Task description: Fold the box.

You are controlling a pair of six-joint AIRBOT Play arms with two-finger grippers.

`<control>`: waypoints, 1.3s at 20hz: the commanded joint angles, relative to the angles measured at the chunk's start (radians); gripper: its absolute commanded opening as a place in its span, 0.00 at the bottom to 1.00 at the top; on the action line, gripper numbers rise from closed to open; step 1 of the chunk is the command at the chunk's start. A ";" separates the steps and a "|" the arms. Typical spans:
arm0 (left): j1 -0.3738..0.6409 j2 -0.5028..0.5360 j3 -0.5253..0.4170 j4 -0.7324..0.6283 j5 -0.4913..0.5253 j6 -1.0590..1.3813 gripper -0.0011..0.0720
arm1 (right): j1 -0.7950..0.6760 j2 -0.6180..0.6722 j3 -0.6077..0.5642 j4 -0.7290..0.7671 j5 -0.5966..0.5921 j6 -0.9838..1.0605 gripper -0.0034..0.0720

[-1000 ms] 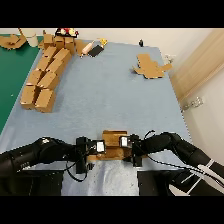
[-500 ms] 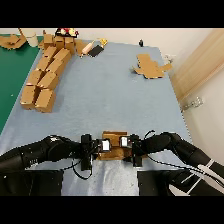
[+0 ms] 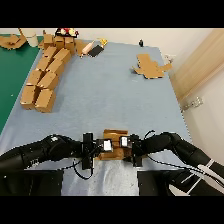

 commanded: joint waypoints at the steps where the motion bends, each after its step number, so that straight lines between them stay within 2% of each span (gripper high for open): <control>1: -0.021 -0.006 0.008 -0.003 0.010 0.080 0.07 | 0.000 0.000 0.000 0.001 0.000 0.000 0.70; 9: -0.024 -0.042 0.008 -0.011 0.072 0.080 0.07 | 0.000 0.000 0.000 0.001 0.000 0.000 0.70; 16: -0.024 -0.060 0.008 -0.101 0.096 0.079 0.08 | 0.000 0.000 0.000 0.001 -0.001 0.000 0.70; 17: -0.024 -0.060 0.008 -0.116 0.097 0.080 0.23 | 0.000 0.000 0.000 0.001 -0.001 0.000 0.70; 18: -0.024 -0.060 0.007 -0.125 0.096 0.079 0.49 | 0.000 0.000 0.000 0.001 -0.001 0.000 0.70; 19: -0.024 -0.060 0.008 -0.142 0.096 0.079 0.54 | 0.000 0.000 0.000 0.001 -0.001 0.000 0.70; 26: -0.024 -0.060 0.007 -0.158 0.094 0.080 0.54 | 0.000 0.000 0.000 0.001 -0.001 0.000 0.70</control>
